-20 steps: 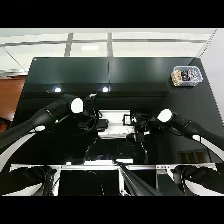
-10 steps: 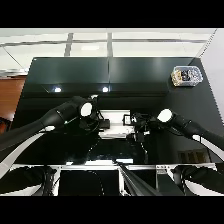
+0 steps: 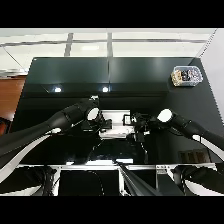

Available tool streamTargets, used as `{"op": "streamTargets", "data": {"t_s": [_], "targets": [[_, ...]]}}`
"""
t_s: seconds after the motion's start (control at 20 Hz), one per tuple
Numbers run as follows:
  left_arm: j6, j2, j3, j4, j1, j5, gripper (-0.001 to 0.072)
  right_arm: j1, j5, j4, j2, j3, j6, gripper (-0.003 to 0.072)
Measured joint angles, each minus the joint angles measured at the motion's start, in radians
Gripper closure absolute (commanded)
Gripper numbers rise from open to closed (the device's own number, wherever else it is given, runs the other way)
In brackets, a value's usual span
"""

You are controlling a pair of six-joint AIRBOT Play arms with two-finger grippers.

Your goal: Fold the box and place the chain.

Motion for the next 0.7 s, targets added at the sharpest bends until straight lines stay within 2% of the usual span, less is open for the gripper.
{"op": "streamTargets", "data": {"t_s": [0.05, 0.25, 0.3, 0.35, 0.4, 0.5, 0.55, 0.6, 0.65, 0.7], "targets": [[-0.005, -0.001, 0.003, 0.002, -0.003, -0.001, 0.0688, 0.000, 0.000, 0.000, 0.000, 0.000, 0.000, 0.0485], [-0.012, -0.008, 0.014, 0.010, -0.010, -0.008, 0.0674, 0.000, 0.000, 0.000, 0.000, 0.000, 0.001, 0.0485], [-0.012, -0.008, 0.016, 0.010, -0.010, -0.009, 0.0513, 0.000, 0.000, 0.000, 0.000, 0.000, 0.001, 0.0485], [-0.012, -0.009, 0.018, 0.010, -0.011, -0.001, 0.0308, 0.000, 0.000, 0.000, 0.000, 0.000, 0.000, 0.0485], [-0.010, -0.010, 0.020, 0.004, -0.011, 0.010, 0.0263, 0.000, 0.000, 0.000, 0.000, 0.000, 0.000, 0.0485], [0.000, -0.011, 0.027, -0.004, -0.011, -0.007, 0.0265, 0.000, 0.000, 0.000, 0.000, 0.000, 0.000, 0.0485], [0.005, -0.013, 0.032, -0.004, -0.011, -0.008, 0.0356, 0.000, 0.000, 0.000, 0.000, 0.000, 0.000, 0.0485], [0.007, -0.015, 0.036, -0.003, -0.011, -0.017, 0.0589, 0.000, 0.000, 0.000, 0.000, 0.000, 0.000, 0.0485], [0.011, -0.017, 0.040, 0.002, -0.011, -0.035, 0.0688, 0.000, 0.001, 0.000, 0.000, 0.000, 0.000, 0.0485], [0.010, -0.019, 0.042, 0.010, -0.011, -0.043, 0.0688, 0.000, 0.000, 0.000, 0.000, 0.000, 0.001, 0.0484]]}}
